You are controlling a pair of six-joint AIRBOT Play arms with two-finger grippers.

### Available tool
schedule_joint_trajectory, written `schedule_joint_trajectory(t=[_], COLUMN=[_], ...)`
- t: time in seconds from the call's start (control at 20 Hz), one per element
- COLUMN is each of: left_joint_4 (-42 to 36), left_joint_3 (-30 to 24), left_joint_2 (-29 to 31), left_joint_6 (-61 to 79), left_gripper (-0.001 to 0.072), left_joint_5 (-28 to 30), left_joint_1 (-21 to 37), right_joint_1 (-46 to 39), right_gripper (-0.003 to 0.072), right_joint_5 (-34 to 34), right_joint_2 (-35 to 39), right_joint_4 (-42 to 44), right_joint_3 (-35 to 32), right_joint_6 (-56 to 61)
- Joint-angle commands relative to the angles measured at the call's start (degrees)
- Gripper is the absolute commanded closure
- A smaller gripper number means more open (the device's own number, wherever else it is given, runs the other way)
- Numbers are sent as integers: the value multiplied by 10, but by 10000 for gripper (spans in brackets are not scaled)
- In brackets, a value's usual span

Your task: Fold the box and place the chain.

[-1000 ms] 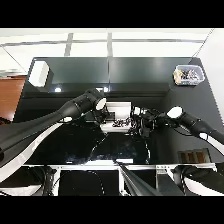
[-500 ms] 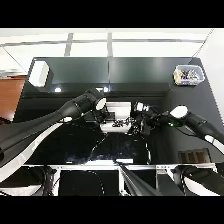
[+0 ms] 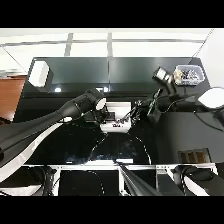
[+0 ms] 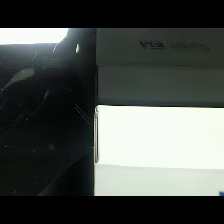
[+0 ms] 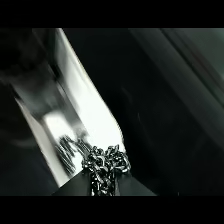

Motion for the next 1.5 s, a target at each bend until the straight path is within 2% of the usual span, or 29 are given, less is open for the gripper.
schedule_joint_trajectory(t=[0.0, 0.3, 0.45, 0.6, 0.7, 0.85, 1.05, 1.15, 1.2, 1.25, 1.3, 1.45], left_joint_4=[0, 0, 0, 0, 0, 0, 0, 0, 0, 0, 0, 0], left_joint_3=[0, 0, 0, 0, 0, 0, 0, 0, 0, 0, 0, 0], left_joint_2=[0, 0, 0, 0, 0, 0, 0, 0, 0, 0, 0, 0], left_joint_6=[0, 0, 0, 0, 0, 0, 0, 0, 0, 0, 0, 0], left_gripper=[681, 681, 681, 681, 681, 681, 681, 681, 681, 681, 681, 681], left_joint_5=[0, 0, 0, 0, 0, 0, 1, 1, 1, 1, 1, 1], left_joint_1=[0, 0, 0, 0, 0, 0, 0, 0, 0, 0, 0, 0], right_joint_1=[-1, -1, -1, 16, 33, 48, 49, 49, 49, 48, 44, -13], right_gripper=[679, 678, 679, 678, 678, 678, 676, 667, 531, 352, 277, 279], right_joint_5=[55, 63, 65, 101, 103, 85, 8, -10, -14, -14, -10, 54], right_joint_2=[10, 10, 8, -21, -48, -85, -107, -111, -111, -111, -110, -101], right_joint_4=[53, 146, 191, 156, 105, 85, 79, 66, 63, 62, 58, -4], right_joint_3=[85, 174, 189, 188, 169, 98, -3, -24, -27, -27, -26, -22], right_joint_6=[72, 78, 89, 123, 150, 151, 151, 151, 151, 150, 150, 150])
